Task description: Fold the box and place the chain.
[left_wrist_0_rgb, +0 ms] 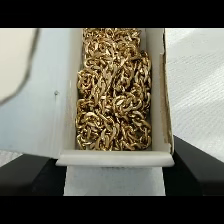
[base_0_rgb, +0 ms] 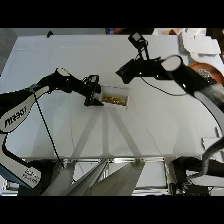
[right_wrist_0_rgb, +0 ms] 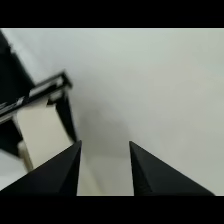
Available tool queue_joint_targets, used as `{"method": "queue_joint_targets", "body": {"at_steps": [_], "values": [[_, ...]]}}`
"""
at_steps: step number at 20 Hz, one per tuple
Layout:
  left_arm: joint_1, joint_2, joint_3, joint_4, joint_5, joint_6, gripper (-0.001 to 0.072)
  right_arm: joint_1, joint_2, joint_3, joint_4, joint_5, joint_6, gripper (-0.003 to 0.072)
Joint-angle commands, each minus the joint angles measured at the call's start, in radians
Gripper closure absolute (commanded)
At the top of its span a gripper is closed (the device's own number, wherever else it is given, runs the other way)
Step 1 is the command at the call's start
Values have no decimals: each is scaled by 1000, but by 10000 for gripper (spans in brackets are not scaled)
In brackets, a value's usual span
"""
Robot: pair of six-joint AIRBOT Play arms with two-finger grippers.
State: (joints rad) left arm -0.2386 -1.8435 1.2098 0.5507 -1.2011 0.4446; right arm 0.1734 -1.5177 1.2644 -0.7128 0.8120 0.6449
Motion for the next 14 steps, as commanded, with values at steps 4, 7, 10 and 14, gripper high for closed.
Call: {"method": "queue_joint_targets", "body": {"at_steps": [4, 7, 10, 14], "values": [[0, 0, 0, 0, 0, 0, 363, -4, -165, 150, -156, 365, 103, 280], [0, 0, 0, 0, 0, 0, 363, 31, -163, 149, -211, 365, 27, 282], [0, 0, 0, 0, 0, 0, 363, 69, -127, 102, -265, 269, 16, 281], [0, 0, 0, 0, 0, 0, 363, 130, 14, -66, -331, 12, -137, 281]]}}
